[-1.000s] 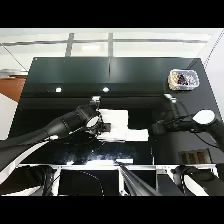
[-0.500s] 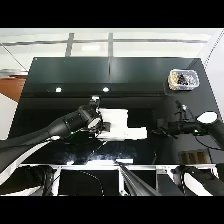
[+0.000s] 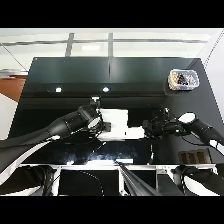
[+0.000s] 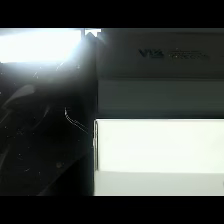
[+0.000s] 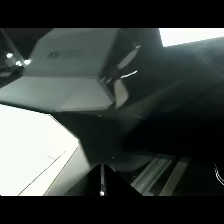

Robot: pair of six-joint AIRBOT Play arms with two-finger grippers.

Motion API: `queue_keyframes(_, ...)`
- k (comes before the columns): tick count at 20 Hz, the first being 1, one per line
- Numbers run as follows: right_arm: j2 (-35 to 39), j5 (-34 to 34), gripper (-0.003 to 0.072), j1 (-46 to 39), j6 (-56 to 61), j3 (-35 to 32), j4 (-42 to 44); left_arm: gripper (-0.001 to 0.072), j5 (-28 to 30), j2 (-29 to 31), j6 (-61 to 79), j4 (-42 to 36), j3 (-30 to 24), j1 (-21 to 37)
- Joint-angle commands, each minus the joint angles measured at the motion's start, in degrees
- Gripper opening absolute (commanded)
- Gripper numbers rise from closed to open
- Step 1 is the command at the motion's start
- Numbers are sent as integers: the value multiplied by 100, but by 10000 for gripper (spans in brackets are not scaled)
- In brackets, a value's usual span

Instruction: Fold the box and place the chain.

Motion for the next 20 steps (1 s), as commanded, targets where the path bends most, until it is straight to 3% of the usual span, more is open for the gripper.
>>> queue_keyframes(1, -46, -15, 140, 195, -197, 35, 210, 32, -7, 0, 15, -9, 4, -2)
queue_keyframes(2, -46, 92, 439, 188, -225, 94, 199, 32, -11, 0, 15, -9, 4, -2)
queue_keyframes(3, -46, 199, 583, 188, -326, 175, 195, 32, -11, 0, 15, -9, 4, -2)
queue_keyframes(4, -46, 323, 609, 192, -415, 286, 151, 32, -9, -2, 15, -7, 4, -2)
queue_keyframes(10, -46, 776, 609, 520, -479, 787, -184, 32, -9, 0, 17, 0, 4, -2)
queue_keyframes(15, -46, 225, 606, 1196, -52, 1246, -271, 32, -7, -2, 15, 0, 4, 0)
queue_keyframes(17, -48, 57, 605, 1434, 363, 1329, -702, 32, -26, -2, 17, 0, 4, -2)
queue_keyframes(19, -50, 31, 532, 1635, 739, 1353, -1069, 32, -24, -2, 17, 0, 4, -2)
queue_keyframes(20, -50, 22, 532, 1720, 824, 1353, -1113, 32, -24, -2, 17, 0, 4, -2)
